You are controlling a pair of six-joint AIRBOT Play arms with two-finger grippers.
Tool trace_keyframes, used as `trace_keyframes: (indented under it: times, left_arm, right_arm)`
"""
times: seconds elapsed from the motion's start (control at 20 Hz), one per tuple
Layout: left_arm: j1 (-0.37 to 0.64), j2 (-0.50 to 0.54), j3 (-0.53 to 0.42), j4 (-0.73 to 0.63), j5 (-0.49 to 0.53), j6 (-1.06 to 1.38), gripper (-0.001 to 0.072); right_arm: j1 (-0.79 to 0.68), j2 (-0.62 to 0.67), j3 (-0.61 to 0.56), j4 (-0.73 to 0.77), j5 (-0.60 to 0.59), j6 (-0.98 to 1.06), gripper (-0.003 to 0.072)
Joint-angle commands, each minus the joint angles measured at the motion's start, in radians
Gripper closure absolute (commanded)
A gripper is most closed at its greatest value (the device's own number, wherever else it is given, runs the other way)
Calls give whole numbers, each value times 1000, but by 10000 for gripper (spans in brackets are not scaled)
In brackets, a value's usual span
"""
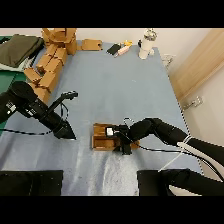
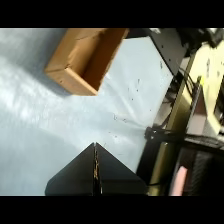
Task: Fold the box.
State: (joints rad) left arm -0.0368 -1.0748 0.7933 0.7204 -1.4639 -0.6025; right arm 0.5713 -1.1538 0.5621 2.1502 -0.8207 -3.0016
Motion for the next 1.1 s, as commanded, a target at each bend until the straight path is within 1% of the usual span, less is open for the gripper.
trace_keyframes:
  times: [0.0,0.1,0.15,0.2,0.3,0.35,0.4,0.45,0.5,0.55,0.65,0.75,0.95,1.05]
  left_arm:
    - [51,-3,-37,-98,117,374,699]
    - [66,-10,-102,-186,299,582,699]
    - [64,-10,-158,-256,410,733,699]
    - [62,-15,-208,-306,465,827,699]
    - [51,-45,-291,-340,496,962,699]
    - [39,-51,-327,-352,525,1069,698]
    - [27,-52,-357,-364,529,1163,697]
    - [9,-52,-373,-367,526,1224,535]
    - [-10,-51,-377,-382,525,1240,166]
    - [-31,-52,-378,-409,519,1239,27]
    - [-95,-57,-377,-428,511,1242,26]
    - [-140,-57,-375,-420,543,1235,25]
    - [-173,-58,-368,-414,620,1149,16]
    - [-194,-58,-366,-384,629,1134,16]
  right_arm:
    - [0,1,1,0,0,0,169]
    - [0,1,1,0,0,0,169]
    - [0,1,1,0,0,0,169]
    - [0,1,1,0,0,0,169]
    - [0,1,1,0,0,0,169]
    - [0,1,1,0,0,0,169]
    - [0,1,0,0,0,0,169]
    - [0,1,1,0,0,0,169]
    - [0,1,0,0,0,0,169]
    - [0,1,0,0,0,0,169]
    - [0,1,0,0,0,0,169]
    - [0,1,1,0,0,0,169]
    - [0,1,1,0,0,0,169]
    - [0,1,1,0,0,0,169]
